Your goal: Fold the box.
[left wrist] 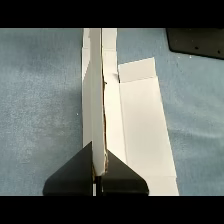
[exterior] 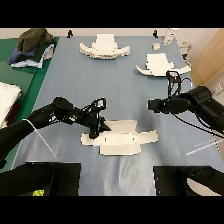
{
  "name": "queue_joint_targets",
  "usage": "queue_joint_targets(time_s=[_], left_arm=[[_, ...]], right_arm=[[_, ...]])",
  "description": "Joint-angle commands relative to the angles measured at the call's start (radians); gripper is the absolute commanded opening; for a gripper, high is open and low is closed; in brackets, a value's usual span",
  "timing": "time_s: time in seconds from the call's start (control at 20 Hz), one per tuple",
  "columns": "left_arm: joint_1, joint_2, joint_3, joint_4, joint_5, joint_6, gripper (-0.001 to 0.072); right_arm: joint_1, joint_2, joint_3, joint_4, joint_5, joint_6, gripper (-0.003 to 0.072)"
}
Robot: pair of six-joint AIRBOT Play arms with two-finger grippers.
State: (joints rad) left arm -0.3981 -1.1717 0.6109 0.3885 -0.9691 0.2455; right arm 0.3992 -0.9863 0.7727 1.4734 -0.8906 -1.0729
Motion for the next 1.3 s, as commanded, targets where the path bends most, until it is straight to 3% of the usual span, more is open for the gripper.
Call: queue_joint_targets(time_s=[0.0,0.2,0.45,0.6,0.7,0.75,0.8,0.85,1.0,1.25], left_arm=[[0.000,-0.001,0.000,0.001,-0.005,-0.003,0.0015],[0.000,-0.001,0.000,0.001,-0.002,-0.003,0.0014],[0.000,-0.001,0.000,0.001,-0.003,-0.003,0.0014],[0.000,-0.001,0.000,0.001,-0.002,-0.003,0.0015],[0.000,-0.001,0.000,0.001,-0.003,-0.003,0.0015],[0.000,-0.001,0.000,0.001,-0.003,-0.003,0.0014],[0.000,-0.001,0.000,0.001,-0.003,-0.003,0.0015],[0.000,-0.001,0.000,0.001,-0.002,-0.003,0.0015],[0.000,-0.001,0.000,0.001,-0.003,-0.003,0.0014],[0.000,-0.001,0.000,0.001,-0.003,-0.003,0.0015]], right_arm=[[0.000,0.001,0.001,0.093,-0.066,-0.039,0.0001],[0.046,0.032,0.001,0.166,-0.223,-0.088,0.0000],[0.299,0.144,-0.002,0.166,-0.429,-0.029,-0.0001],[0.539,0.179,-0.027,0.165,-0.444,0.040,-0.0001],[0.742,0.179,-0.056,0.109,-0.382,0.026,0.0001],[0.825,0.175,-0.072,0.061,-0.341,-0.010,0.0062],[0.889,0.164,-0.087,-0.005,-0.310,-0.040,0.0423],[0.932,0.144,-0.100,-0.090,-0.287,-0.045,0.0714],[0.946,0.046,-0.111,-0.215,-0.258,-0.048,0.0715],[0.945,-0.116,-0.111,-0.224,-0.156,-0.094,0.0713]])
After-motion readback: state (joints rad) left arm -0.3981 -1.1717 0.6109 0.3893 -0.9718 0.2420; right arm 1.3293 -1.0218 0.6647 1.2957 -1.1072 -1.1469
